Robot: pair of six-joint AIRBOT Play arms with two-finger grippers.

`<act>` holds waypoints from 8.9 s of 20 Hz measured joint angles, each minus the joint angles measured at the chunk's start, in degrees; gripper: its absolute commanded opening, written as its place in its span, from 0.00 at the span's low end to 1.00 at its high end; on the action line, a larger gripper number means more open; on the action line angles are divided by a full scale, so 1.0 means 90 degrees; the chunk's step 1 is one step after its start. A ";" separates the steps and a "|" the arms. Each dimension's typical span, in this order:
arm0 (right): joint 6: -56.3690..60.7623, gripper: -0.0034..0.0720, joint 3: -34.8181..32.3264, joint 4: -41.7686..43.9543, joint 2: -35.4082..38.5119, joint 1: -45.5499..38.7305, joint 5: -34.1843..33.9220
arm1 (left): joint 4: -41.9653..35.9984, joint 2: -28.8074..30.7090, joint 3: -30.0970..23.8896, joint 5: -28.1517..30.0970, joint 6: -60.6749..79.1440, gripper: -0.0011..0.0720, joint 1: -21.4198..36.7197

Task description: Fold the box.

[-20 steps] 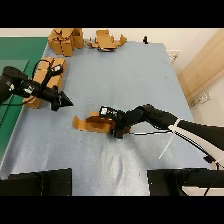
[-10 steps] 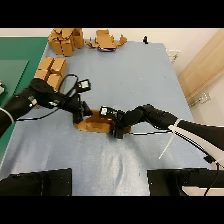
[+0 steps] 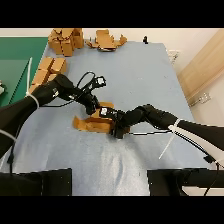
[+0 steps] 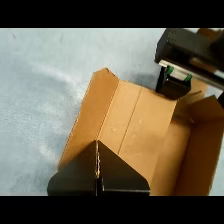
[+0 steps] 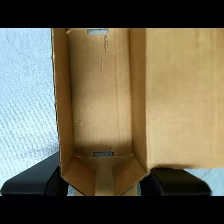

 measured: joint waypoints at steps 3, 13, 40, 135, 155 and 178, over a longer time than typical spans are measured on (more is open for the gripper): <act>-0.0002 0.06 0.0000 0.0000 0.0000 0.0000 0.0000 | 0.0435 -0.0410 0.0476 -0.0792 -0.0221 0.03 -0.0100; 0.0002 0.06 -0.0002 0.0000 0.0000 0.0000 0.0000 | 0.0860 -0.0508 0.1413 -0.1564 -0.0707 0.03 0.0296; 0.0007 0.06 -0.0002 0.0160 -0.0002 -0.0005 -0.0078 | 0.1161 0.1989 -0.2351 0.0330 0.1955 0.72 0.0362; 0.0005 0.06 -0.0010 0.0437 -0.0005 -0.0002 -0.0102 | 0.0306 0.1955 -0.1899 -0.1702 -0.4095 0.03 0.3184; 0.0005 0.06 -0.0010 0.0435 -0.0005 -0.0002 -0.0104 | -0.1462 0.0274 -0.1770 -0.2324 -0.3203 0.52 0.2203; 0.0002 0.06 -0.0010 0.0435 -0.0005 -0.0002 -0.0104 | 0.0855 0.1090 -0.1090 -0.0986 -0.6586 0.69 0.0131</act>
